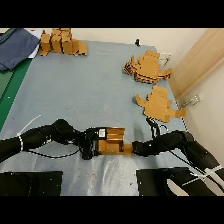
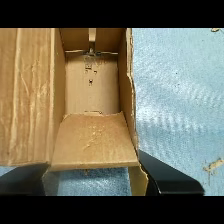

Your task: Fold the box.

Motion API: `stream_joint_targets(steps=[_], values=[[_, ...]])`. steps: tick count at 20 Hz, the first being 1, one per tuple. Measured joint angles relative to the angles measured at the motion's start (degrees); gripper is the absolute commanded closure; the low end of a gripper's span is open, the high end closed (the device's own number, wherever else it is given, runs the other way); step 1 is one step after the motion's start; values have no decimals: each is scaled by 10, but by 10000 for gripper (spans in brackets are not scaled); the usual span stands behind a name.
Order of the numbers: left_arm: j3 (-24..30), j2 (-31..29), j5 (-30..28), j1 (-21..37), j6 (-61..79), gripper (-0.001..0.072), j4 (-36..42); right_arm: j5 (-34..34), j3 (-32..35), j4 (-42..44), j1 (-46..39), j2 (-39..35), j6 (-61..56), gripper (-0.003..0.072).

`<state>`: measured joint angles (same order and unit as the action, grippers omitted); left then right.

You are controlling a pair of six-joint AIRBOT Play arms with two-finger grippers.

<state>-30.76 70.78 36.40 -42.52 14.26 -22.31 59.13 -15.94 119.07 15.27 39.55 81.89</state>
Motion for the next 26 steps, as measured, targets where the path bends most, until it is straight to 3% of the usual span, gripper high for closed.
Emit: stream_joint_targets(steps=[7,14,19,26], values=[[0,0,0,0,0,283,0,7,2,-7,1,-20,11,682],[0,0,0,0,0,283,0,50,4,-95,1,-88,-49,683],[0,0,0,0,0,283,0,20,8,-99,1,-47,-55,683],[0,0,0,0,0,283,0,-32,9,-35,2,9,-14,683]])
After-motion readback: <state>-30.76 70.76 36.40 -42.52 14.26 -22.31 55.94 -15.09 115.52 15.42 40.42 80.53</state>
